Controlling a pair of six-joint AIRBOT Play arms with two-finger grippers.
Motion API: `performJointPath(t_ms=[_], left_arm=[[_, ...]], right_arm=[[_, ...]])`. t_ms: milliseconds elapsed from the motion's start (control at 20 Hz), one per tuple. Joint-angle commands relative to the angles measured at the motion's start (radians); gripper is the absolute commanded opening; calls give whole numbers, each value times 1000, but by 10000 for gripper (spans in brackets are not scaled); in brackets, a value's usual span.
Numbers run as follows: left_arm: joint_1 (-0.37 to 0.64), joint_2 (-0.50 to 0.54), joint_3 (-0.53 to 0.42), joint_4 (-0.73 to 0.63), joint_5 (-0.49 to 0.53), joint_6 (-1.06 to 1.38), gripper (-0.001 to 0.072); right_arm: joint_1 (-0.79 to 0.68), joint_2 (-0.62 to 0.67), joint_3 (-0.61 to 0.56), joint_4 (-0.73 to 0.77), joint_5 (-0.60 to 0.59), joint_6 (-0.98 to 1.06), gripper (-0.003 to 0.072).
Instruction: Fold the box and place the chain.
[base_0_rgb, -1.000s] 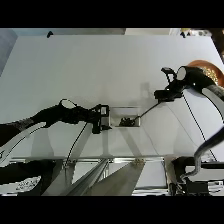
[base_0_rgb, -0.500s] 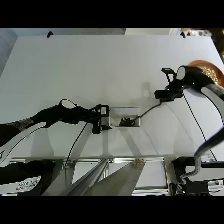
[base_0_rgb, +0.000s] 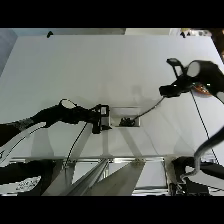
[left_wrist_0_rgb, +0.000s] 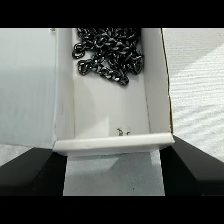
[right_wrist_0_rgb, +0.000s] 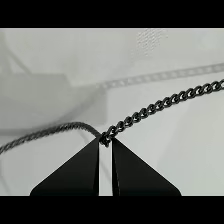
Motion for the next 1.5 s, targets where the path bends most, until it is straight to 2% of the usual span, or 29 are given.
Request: performJointPath(t_ms=[0,200,450,900,1100,1300,1450], left_arm=[[0,1,1,0,0,0,152],[0,1,1,0,0,0,152],[0,1,1,0,0,0,152],[0,1,1,0,0,0,152],[0,1,1,0,0,0,152],[0,1,1,0,0,0,152],[0,1,1,0,0,0,152]], right_arm=[[1,170,1,79,78,-17,18],[3,336,0,227,158,-50,18],[143,467,0,253,178,-11,18],[513,474,0,248,37,107,18],[604,474,0,232,-69,148,18],[663,460,0,165,-106,206,19],[706,403,-13,163,-146,208,18]])
